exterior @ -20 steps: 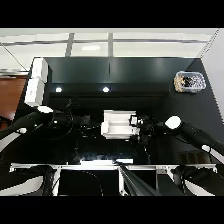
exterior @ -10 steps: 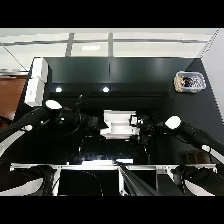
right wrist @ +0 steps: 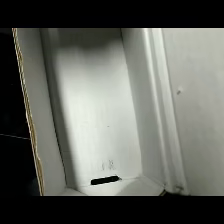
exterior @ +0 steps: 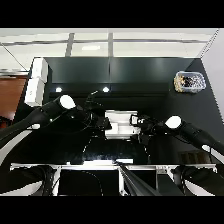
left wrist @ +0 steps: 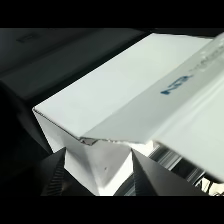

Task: Fold the box and place the chain.

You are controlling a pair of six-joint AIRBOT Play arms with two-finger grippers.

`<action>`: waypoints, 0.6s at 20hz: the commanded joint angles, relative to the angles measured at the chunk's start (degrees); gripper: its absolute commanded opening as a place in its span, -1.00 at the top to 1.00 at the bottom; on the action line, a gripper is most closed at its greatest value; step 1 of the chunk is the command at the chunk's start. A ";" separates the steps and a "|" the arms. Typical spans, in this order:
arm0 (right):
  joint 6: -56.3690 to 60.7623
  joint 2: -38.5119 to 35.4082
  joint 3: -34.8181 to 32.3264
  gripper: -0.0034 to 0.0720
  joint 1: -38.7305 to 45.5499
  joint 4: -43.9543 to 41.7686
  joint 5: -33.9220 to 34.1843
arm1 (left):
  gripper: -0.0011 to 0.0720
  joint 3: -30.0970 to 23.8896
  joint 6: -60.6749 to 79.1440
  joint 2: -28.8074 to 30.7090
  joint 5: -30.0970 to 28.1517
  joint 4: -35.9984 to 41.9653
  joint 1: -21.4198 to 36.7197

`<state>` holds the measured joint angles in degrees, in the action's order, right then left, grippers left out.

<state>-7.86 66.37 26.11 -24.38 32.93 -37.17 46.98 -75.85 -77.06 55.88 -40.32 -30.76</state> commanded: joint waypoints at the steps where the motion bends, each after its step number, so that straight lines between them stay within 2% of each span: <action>1: -0.07 0.02 0.00 -0.21 -0.04 -0.11 0.07 | -0.30 0.76 -6.88 -0.02 -0.66 -5.18 -1.57; 8: -0.09 0.02 0.00 -0.21 -0.04 -0.11 0.09 | -0.30 0.79 -13.29 -0.02 -2.23 -11.93 -3.23; 12: -0.09 0.02 0.00 -0.21 -0.04 -0.11 0.09 | -0.30 2.36 -21.86 -0.09 -2.25 -20.57 -4.98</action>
<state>-7.92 66.41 26.09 -24.38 32.73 -36.95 48.36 -91.53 -77.08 54.11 -54.33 -34.59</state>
